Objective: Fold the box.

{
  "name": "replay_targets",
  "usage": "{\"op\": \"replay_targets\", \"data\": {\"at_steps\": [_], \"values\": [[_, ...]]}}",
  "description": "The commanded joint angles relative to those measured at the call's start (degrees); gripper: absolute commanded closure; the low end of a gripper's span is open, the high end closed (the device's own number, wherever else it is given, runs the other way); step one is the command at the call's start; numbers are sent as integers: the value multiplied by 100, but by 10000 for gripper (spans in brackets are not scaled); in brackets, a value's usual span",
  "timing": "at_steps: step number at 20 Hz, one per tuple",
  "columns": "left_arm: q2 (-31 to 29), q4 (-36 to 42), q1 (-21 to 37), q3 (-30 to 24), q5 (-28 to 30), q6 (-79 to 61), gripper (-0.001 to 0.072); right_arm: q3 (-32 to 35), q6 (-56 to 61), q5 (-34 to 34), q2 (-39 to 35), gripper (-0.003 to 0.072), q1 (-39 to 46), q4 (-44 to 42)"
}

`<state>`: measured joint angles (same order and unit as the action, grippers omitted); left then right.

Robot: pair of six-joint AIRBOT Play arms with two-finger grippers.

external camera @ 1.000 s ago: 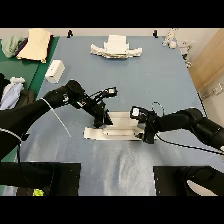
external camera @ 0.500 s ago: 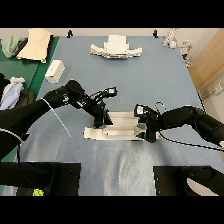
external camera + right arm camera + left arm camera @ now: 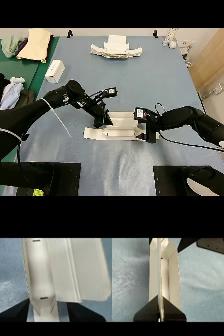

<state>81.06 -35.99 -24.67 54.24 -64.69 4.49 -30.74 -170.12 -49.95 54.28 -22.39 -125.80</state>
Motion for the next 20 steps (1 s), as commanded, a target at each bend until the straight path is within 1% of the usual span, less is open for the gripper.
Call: {"op": "replay_targets", "data": {"at_steps": [1,4,7,9,13,20], "values": [[0,2,2,4,4,0,694,170,-199,-4,4,-31,2,-96],[0,2,2,4,4,-2,694,334,-199,52,7,-31,-22,-203],[0,2,2,4,4,0,694,356,-199,393,22,-31,-24,-267],[0,0,2,4,4,0,695,356,-199,483,83,-31,-61,-267],[0,2,2,4,4,-2,694,356,-199,669,262,-31,-361,-260],[0,2,2,4,4,0,694,363,-199,713,483,-23,-367,-243]]}}
